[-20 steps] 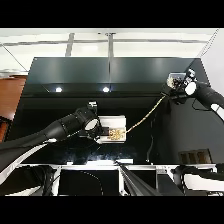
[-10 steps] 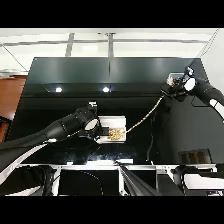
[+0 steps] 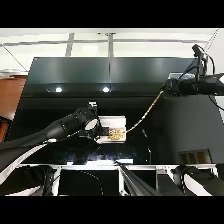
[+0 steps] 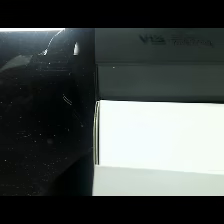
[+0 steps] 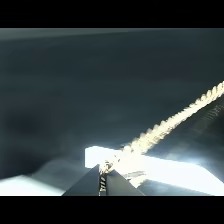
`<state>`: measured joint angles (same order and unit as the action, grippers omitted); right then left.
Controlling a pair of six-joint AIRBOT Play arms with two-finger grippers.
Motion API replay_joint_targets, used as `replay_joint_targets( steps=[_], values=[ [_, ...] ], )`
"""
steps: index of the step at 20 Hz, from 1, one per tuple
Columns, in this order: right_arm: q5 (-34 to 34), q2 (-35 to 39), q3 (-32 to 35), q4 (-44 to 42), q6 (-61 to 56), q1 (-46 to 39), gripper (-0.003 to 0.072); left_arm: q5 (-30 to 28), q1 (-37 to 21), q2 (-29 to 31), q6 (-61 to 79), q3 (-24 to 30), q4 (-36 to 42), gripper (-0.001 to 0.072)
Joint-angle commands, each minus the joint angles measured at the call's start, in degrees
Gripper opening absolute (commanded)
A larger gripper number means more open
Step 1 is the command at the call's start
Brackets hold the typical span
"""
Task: Fold the box and place the chain.
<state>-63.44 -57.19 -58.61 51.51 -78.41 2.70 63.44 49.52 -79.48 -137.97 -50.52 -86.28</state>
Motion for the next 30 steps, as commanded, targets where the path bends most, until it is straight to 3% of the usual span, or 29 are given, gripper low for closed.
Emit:
replay_joint_targets(
  steps=[1, 6, 11, 19, 25, 30],
  values=[
    [-7.87, 6.75, 0.0, -11.98, 5.4, 7.74, 0.0006, 0.07, 0.04, 0.02, 0.0, 0.0, 0.0, 0.0029],
    [2.19, 5.42, 2.43, -12.22, 3.67, 24.76, 0.0006, 0.07, 0.04, 0.02, 0.0, 0.0, 0.0, 0.0029],
    [5.81, 2.08, 2.54, -12.63, 2.75, 31.91, 0.0006, 0.04, 0.04, 0.02, 0.0, 0.0, 0.0, 0.0029],
    [5.09, 0.31, 1.62, -16.11, 3.06, 32.11, 0.0006, 0.07, 0.04, 0.02, 0.0, 0.0, 0.02, 0.0029],
    [-3.19, 0.59, -10.43, -16.92, 3.63, 29.33, 0.0007, 0.04, 0.04, 0.02, 0.0, 0.0, 0.0, 0.0029],
    [-3.23, 0.61, -17.49, -16.94, 3.63, 29.33, 0.0007, 0.04, 0.04, 0.02, 0.0, 0.0, 0.0, 0.0029]
  ],
)
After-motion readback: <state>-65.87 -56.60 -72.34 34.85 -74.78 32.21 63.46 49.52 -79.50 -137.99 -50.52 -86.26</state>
